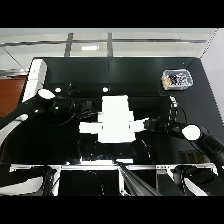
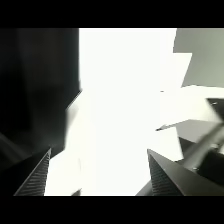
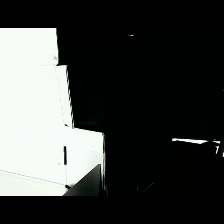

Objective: Fold the box and place the chain.

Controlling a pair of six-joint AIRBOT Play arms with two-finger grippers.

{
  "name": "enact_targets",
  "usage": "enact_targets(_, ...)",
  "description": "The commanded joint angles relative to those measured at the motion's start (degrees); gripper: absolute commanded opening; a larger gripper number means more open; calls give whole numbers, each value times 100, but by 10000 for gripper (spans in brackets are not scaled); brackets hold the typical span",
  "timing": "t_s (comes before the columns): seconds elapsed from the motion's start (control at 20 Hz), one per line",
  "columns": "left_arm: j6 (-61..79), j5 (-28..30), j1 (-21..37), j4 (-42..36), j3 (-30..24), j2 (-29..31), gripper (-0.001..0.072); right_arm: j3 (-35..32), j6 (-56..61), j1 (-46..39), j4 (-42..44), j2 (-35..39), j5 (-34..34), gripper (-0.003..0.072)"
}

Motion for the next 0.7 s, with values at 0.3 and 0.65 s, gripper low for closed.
enact_targets(0.3, 407, -1025, -282, -413, 1255, -1517, 698, 0, 15, 4, 22, 0, 63, 12)
enact_targets(0.65, 713, -2186, -326, -409, 2057, -2256, 690, 0, 13, 4, 26, 2, 149, 12)
